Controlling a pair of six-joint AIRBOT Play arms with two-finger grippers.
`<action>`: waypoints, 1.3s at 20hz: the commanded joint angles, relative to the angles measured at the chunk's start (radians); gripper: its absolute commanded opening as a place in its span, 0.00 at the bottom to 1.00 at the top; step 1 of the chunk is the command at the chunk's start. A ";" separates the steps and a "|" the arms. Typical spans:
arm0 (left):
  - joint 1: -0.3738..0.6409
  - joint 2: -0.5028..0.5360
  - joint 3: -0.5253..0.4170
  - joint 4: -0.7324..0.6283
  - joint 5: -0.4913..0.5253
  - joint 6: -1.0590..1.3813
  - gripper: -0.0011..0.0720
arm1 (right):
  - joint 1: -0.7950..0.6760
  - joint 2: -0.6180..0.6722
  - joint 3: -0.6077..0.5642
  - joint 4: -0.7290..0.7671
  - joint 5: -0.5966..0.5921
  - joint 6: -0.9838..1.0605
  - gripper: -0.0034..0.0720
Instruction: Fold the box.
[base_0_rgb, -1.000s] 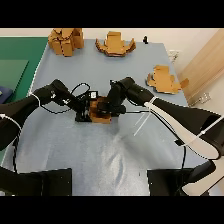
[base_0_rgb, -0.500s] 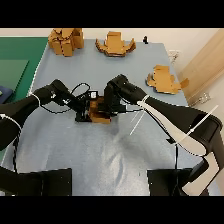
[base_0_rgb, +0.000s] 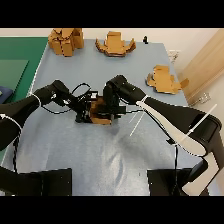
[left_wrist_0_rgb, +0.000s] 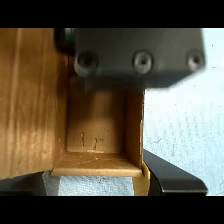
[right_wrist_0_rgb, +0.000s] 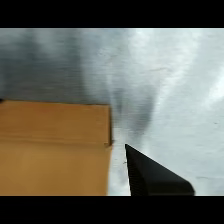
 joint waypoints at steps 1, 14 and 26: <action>0.001 0.000 0.000 0.003 0.006 0.002 0.04 | 0.001 0.001 0.002 -0.037 -0.006 0.006 0.62; 0.001 0.000 0.000 0.003 0.007 0.002 0.04 | 0.006 -0.101 0.109 -0.067 -0.053 0.006 0.24; 0.001 0.000 0.000 0.003 0.006 0.002 0.04 | 0.013 -0.105 0.141 -0.056 -0.079 -0.019 0.44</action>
